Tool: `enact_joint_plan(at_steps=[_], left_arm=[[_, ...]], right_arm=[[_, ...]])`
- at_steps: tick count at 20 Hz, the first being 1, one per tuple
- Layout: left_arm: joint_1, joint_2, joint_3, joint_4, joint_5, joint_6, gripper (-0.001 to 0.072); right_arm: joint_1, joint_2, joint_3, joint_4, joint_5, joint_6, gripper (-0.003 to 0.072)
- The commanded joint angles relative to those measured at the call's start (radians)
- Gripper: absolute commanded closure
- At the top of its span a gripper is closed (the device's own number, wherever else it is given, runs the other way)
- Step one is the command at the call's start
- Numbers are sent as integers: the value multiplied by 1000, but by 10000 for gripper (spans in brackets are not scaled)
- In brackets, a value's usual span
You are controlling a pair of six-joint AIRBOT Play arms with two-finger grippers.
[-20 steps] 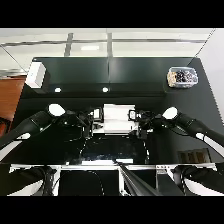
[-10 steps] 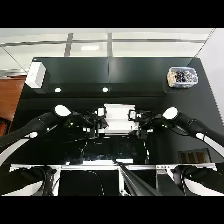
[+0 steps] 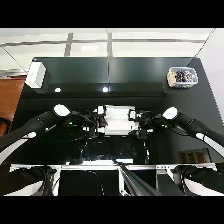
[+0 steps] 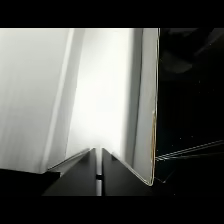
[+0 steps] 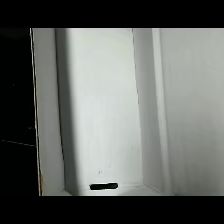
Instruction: Fold the box and place the chain.
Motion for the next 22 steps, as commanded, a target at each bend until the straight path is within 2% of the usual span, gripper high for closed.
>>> enact_joint_plan(at_steps=[1, 4, 5, 6, 7, 8, 9, 11, 13, 16, 18, 22], left_arm=[[64, 79, 35, 222, -77, -350, 680], [214, 187, 68, 428, -166, -684, 680], [281, 206, 67, 466, -175, -865, 681], [348, 201, 67, 506, -179, -1145, 680], [424, 174, 66, 542, -234, -1354, 680], [495, 134, 61, 528, -311, -1411, 680], [551, 91, 46, 460, -366, -1399, 680], [632, -5, 5, 246, -437, -1299, 681], [634, -97, -11, 121, -467, -1219, 681], [532, -181, -10, 91, -414, -1213, 682], [441, -205, -10, 74, -372, -1206, 682], [310, -208, 15, 40, -375, -1160, 681]], right_arm=[[1, -1, 0, 0, 1, 0, 212], [1, -1, 0, 0, 1, 0, 212], [0, -1, 0, 0, 1, 0, 212], [1, -1, 0, 0, 1, -1, 212], [1, -1, 0, 0, 1, 0, 212], [1, -1, 0, 0, 1, -1, 212], [1, -1, 0, 0, 1, 0, 212], [1, -1, 0, 0, 1, 0, 213], [1, -1, 0, 0, 1, 0, 212], [1, -1, 0, 0, 1, -1, 212], [0, -1, 0, 0, 1, 0, 212], [1, -1, 0, 0, 1, -1, 212]])
